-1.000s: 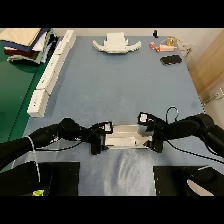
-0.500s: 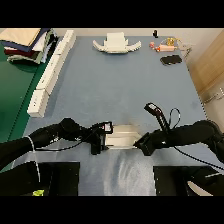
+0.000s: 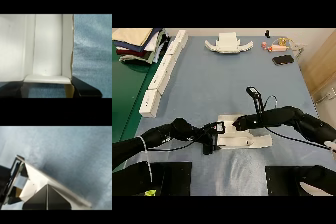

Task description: Fold the box.

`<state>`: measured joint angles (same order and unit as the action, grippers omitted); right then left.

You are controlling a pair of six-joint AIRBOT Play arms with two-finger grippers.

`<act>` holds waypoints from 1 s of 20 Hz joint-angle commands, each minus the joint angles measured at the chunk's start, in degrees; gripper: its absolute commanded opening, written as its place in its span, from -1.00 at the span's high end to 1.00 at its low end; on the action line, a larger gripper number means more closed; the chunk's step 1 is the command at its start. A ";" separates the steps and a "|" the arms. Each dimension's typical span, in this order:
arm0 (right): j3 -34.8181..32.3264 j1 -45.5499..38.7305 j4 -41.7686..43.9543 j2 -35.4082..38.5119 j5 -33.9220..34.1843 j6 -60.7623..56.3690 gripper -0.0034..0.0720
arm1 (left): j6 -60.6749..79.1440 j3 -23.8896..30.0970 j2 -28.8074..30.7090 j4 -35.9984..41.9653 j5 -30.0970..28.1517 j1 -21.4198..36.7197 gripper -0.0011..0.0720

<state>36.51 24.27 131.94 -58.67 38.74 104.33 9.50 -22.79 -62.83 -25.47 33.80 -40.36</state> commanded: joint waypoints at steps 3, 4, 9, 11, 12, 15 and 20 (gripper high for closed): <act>1.86 0.13 -0.81 -9.35 -0.07 1.97 0.89 | 0.04 -0.07 -0.04 -0.02 0.04 0.00 -0.25; 1.86 0.42 -0.76 -10.21 0.09 2.67 0.89 | 0.04 -0.07 -0.04 -0.02 0.02 0.00 -0.25; 1.86 0.46 -0.98 -10.88 0.52 3.80 0.89 | 0.04 -0.07 -0.04 -0.02 0.02 0.00 -0.25; 1.86 0.46 -0.98 -10.88 0.74 3.80 0.89 | 0.04 -0.07 -0.04 -0.02 0.02 0.02 -0.25; 1.86 0.48 -0.98 -10.88 0.81 3.80 0.89 | 0.04 -0.07 -0.04 -0.02 0.02 0.00 -0.25; 1.86 0.46 -0.96 -10.78 0.81 3.78 0.89 | 0.04 -0.07 -0.04 -0.02 0.02 0.02 -0.25; 2.45 0.28 -2.10 -5.31 1.88 5.25 0.89 | 0.04 -0.07 -0.04 -0.02 0.02 0.02 -0.25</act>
